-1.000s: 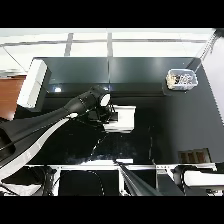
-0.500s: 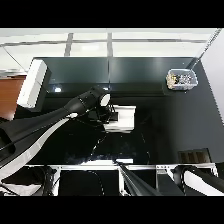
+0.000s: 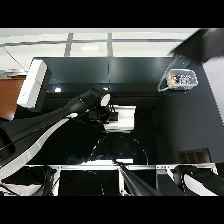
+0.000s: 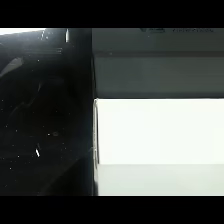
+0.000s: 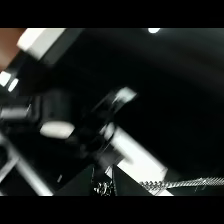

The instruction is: Fold the box and place the chain.

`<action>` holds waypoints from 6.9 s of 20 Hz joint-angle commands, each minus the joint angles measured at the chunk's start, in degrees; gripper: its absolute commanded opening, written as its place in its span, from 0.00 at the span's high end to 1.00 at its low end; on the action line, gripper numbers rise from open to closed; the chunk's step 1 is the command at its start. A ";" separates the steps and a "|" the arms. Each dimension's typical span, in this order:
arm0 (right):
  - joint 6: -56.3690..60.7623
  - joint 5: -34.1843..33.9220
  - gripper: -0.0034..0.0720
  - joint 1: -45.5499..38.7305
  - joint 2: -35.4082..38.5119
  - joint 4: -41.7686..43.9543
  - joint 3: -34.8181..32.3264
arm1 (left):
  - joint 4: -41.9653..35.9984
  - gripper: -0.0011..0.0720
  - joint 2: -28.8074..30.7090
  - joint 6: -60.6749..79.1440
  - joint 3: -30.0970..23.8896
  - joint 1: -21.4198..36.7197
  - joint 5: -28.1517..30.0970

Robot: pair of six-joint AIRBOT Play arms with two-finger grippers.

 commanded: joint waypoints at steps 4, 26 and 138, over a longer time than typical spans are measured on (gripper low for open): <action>-2.03 -6.14 0.93 11.96 0.09 0.44 -25.66 | -0.07 0.94 0.02 0.02 0.04 0.04 -0.07; 2.56 -29.11 0.54 12.57 -1.75 0.76 -44.83 | -0.04 0.94 0.02 0.00 0.04 0.04 -0.04; 10.36 -22.53 0.93 -8.26 -7.19 -31.26 -22.91 | -0.04 0.94 0.02 0.00 0.04 0.04 -1.42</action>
